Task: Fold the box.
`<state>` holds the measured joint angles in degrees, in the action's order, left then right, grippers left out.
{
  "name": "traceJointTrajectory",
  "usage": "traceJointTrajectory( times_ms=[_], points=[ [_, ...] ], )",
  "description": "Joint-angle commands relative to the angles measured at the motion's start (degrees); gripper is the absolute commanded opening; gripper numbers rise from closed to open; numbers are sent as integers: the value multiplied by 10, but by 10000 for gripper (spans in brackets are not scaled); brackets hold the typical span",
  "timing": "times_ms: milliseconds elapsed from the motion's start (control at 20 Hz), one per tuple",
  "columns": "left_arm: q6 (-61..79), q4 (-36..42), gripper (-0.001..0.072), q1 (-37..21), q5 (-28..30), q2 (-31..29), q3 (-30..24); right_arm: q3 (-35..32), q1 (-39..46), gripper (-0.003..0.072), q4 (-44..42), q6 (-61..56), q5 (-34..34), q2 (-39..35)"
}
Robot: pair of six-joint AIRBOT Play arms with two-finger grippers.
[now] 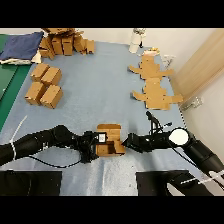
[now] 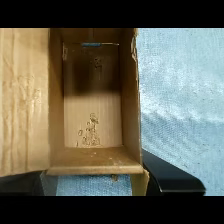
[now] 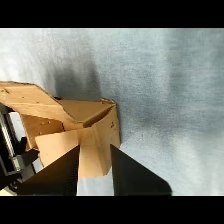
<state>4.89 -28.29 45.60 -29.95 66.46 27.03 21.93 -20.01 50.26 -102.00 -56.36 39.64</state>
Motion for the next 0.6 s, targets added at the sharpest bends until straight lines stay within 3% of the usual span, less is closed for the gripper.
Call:
traceJointTrajectory(
  times_ms=[0,100,300,550],
  points=[
    [0,0,510,0,4,0,0,2,-19,307,2,5,6,29],
    [0,0,510,0,4,0,0,20,-48,306,11,3,16,48],
    [0,0,510,0,4,0,0,68,-111,304,159,-137,2,69],
    [0,0,510,0,4,0,0,103,-196,301,239,-239,-1,129]
  ],
)
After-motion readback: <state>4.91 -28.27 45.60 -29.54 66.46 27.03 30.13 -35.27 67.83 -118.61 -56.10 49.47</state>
